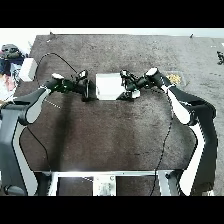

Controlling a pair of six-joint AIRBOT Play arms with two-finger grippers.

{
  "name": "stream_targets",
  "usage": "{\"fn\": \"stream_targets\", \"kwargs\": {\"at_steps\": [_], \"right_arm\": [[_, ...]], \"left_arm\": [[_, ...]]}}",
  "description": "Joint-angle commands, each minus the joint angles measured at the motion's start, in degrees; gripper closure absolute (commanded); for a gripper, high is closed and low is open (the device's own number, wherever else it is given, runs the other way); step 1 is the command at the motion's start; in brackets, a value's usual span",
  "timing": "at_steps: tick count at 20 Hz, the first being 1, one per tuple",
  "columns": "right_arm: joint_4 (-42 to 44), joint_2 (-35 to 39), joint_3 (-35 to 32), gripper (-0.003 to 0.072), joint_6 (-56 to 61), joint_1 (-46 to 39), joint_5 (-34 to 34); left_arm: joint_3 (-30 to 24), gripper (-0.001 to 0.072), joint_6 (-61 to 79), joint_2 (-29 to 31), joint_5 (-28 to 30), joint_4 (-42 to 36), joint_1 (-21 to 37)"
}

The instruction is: Fold the box and place the chain.

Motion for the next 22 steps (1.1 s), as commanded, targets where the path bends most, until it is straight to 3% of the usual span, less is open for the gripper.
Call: {"fn": "stream_targets", "kwargs": {"at_steps": [1, 22], "right_arm": [[0.02, 0.02, 0.0, 0.026, 0.0, 0.07, 0.02], [0.02, 0.02, 0.0, 0.026, 0.0, 0.02, 0.04]], "left_arm": [[0.07, -0.0011, 0.11, -0.66, 3.13, -0.52, -1.57], [0.17, -0.0005, 0.46, -0.63, 5.62, -0.57, -3.13]]}}
